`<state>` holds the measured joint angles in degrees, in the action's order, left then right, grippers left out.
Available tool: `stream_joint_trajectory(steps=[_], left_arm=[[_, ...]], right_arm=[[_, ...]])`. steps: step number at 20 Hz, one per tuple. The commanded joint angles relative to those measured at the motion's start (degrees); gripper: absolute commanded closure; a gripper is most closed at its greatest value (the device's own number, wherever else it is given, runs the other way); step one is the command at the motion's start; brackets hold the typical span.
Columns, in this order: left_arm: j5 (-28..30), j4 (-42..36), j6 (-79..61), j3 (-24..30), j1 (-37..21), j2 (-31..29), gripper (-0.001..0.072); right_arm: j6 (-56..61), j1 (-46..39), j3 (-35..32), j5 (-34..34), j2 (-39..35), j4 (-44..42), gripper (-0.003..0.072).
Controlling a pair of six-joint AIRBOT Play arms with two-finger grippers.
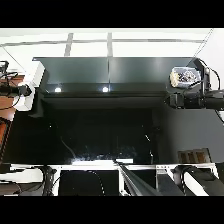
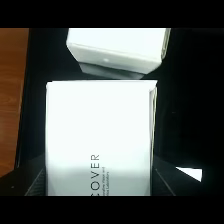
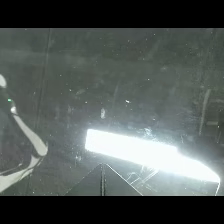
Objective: Fold the box and place the chain.
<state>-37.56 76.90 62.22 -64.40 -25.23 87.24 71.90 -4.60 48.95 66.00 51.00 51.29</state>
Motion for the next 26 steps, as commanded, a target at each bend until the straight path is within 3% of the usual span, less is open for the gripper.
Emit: stream_joint_trajectory(steps=[1,5,6,7,13,14,16,17,19,20,23,25,26], left_arm=[[1.05,-0.17,-0.13,-1.27,0.13,1.86,0.0414],[-1.86,-3.26,-0.13,-4.37,0.2,4.09,0.0399],[-2.27,-3.23,-0.13,-4.9,0.2,3.89,0.0238],[-3.13,-2.47,0.09,-5.68,0.2,3.54,-0.0008],[-17.49,-2.29,3.56,-18.78,1.16,-3.39,-0.0006],[-20.81,-4.04,5.51,-21.18,1.73,-4.81,0.0046],[-27.02,-8.09,10.75,-22.99,3.08,-7.8,0.068],[-29.68,-9.7,14.21,-22.6,4.11,-9.25,0.0682],[-30.93,-10.43,12.68,-17.05,8.37,-14.14,0.0684],[-27.89,-9.64,11.3,-11.54,11.34,-17.99,0.0684],[-8.92,-9.42,9.9,12.52,20.13,-33.53,0.0682],[1.79,-9.44,9.9,26.32,23.47,-42.32,0.0679],[4.31,-9.42,9.9,31.26,23.98,-45.7,0.068]], right_arm=[[0.79,0.0,0.04,-0.42,0.0,0.0,0.0671],[1.29,0.0,0.04,-0.46,0.0,0.0,0.0671],[1.44,0.0,0.04,-0.44,0.0,0.0,0.0671],[1.44,0.0,0.04,-0.39,0.0,0.0,0.0671],[0.59,0.02,0.11,-1.64,0.0,-0.04,0.0672],[-0.7,0.13,0.09,-2.38,0.0,-0.04,0.0672],[-3.23,1.4,0.09,-5.49,0.0,0.0,0.0672],[-4.42,2.38,0.04,-8.04,0.0,0.07,0.0672],[-7.54,4.96,-0.76,-16.0,0.0,1.14,0.0672],[-8.63,6.36,-1.86,-21.03,0.02,2.82,0.0672],[-8.76,7.69,-6.49,-31.3,0.48,7.91,0.0672],[-8.74,7.43,-9.29,-32.48,0.5,9.4,0.0671],[-8.74,7.45,-9.6,-30.21,0.5,10.4,0.0671]])
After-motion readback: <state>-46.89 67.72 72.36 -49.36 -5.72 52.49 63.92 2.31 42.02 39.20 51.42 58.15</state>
